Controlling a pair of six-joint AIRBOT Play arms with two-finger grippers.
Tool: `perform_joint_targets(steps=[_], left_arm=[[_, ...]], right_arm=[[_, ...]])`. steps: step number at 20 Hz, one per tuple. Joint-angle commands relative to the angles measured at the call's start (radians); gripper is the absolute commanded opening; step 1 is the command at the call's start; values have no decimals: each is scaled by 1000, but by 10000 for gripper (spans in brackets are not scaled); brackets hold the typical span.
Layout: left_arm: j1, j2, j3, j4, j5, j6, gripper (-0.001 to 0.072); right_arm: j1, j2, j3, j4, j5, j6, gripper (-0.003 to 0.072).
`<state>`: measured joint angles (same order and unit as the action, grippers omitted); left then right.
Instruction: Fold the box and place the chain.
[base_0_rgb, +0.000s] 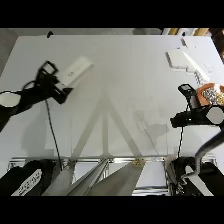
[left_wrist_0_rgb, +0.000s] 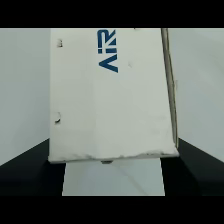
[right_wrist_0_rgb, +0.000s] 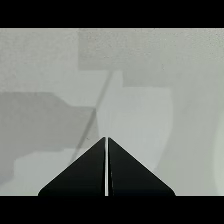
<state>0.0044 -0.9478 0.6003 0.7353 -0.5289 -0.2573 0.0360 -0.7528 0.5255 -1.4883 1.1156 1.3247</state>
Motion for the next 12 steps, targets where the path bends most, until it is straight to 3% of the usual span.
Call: perform_joint_targets(steps=[1, 6, 11, 12], left_arm=[[266, 13, 0, 158, -56, -290, 271], [508, -27, 0, 377, -166, -547, 271], [558, -67, -2, 706, -345, -821, 280], [557, -67, -2, 755, -352, -864, 336]], right_arm=[[-1, 1, 0, 0, 0, 0, 16], [-1, 1, 0, 0, 0, 0, 16], [-1, 1, 0, 0, 0, 0, 16], [-1, 1, 0, 0, 0, 0, 16]])
